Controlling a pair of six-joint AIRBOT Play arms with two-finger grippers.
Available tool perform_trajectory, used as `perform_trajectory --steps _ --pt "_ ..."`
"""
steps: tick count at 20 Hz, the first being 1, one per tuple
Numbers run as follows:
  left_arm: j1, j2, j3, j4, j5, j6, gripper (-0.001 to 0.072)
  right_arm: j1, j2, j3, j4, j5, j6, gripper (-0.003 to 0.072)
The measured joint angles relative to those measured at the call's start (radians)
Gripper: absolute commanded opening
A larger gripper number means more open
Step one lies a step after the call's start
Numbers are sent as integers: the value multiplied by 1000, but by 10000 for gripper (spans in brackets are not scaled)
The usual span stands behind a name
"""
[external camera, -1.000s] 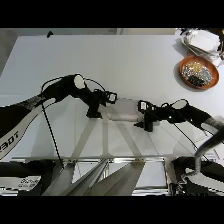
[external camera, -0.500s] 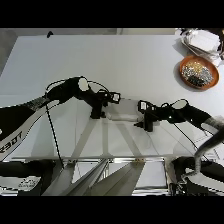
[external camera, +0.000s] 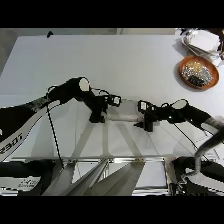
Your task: Fold the box and place the chain.
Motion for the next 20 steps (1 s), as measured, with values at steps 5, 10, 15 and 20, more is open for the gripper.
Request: perform_trajectory --steps 5,10,15,20 --pt "-26 0 0 -3 63 -63 282 0 0 0 0 0 0 297" --pt "-33 0 0 -3 93 -95 269 0 0 0 0 0 1 297" --pt "-34 0 0 29 90 -101 198 0 0 0 0 0 0 297" --pt "-35 1 0 -20 79 -54 130 0 0 0 0 0 0 297"
